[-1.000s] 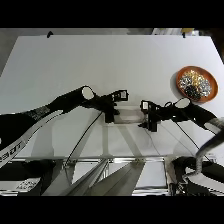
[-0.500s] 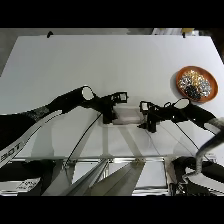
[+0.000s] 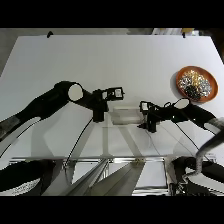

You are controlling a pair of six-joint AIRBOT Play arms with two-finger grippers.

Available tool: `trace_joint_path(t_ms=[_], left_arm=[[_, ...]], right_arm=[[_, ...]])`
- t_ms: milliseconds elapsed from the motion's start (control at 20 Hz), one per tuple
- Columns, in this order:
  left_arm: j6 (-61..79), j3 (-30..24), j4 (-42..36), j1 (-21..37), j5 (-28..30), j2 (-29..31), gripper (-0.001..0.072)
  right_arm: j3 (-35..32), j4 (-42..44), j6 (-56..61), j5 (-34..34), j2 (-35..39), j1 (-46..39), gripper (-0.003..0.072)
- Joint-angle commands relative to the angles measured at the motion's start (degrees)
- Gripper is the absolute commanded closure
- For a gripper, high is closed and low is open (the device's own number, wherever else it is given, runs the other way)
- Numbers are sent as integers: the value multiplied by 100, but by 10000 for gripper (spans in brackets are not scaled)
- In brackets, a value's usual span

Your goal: Fold the box and place the chain.

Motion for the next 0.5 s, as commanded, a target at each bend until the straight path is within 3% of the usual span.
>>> trace_joint_path(t_ms=[0,200,450], left_arm=[[-1185,0,520,-343,-494,490,707],[-1353,0,293,-1086,-31,413,707],[-2033,0,17,-1241,2391,-4,708]], right_arm=[[4,0,4,0,4,0,285],[4,0,4,0,4,0,285],[4,0,4,0,4,0,285]])
